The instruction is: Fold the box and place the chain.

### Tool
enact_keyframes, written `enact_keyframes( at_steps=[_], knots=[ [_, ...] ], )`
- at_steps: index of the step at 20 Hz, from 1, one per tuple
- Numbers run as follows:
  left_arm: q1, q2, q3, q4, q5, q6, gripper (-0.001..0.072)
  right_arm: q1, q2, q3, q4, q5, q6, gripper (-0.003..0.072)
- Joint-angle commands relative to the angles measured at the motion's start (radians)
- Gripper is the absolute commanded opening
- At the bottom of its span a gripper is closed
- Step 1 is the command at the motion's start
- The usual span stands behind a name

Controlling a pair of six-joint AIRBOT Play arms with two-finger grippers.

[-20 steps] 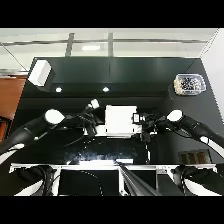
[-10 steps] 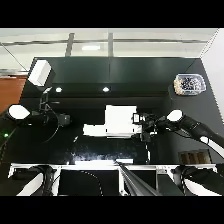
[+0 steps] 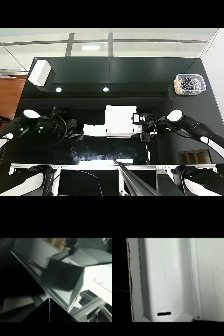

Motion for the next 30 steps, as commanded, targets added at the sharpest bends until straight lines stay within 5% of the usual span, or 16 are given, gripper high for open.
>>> enact_keyframes(
  at_steps=[1,14,17,20,21,26,30],
  knots=[
    [-0.072,-0.061,-0.002,-0.179,0.023,0.140,0.0024,0.000,0.000,0.000,0.000,0.000,0.000,0.0229],
    [-0.151,-0.068,0.040,-0.309,-0.020,0.462,0.0029,0.000,0.000,0.000,0.000,0.000,0.000,0.0229],
    [-0.161,-0.068,0.087,-0.308,-0.029,0.462,0.0142,0.000,0.000,0.000,0.000,0.000,0.000,0.0229],
    [-0.161,-0.068,0.126,-0.306,-0.047,0.462,0.0647,0.000,0.000,0.000,0.000,0.000,0.000,0.0229],
    [-0.161,-0.068,0.133,-0.301,-0.057,0.463,0.0704,0.000,0.000,0.000,0.000,0.000,0.000,0.0229],
    [-0.230,-0.068,0.159,-0.255,-0.052,0.446,0.0703,0.000,0.000,0.000,0.000,0.000,0.000,0.0229],
    [-0.369,-0.068,0.209,-0.208,0.093,0.297,0.0703,0.000,0.000,-0.001,0.000,0.000,0.000,0.0229]
  ],
)
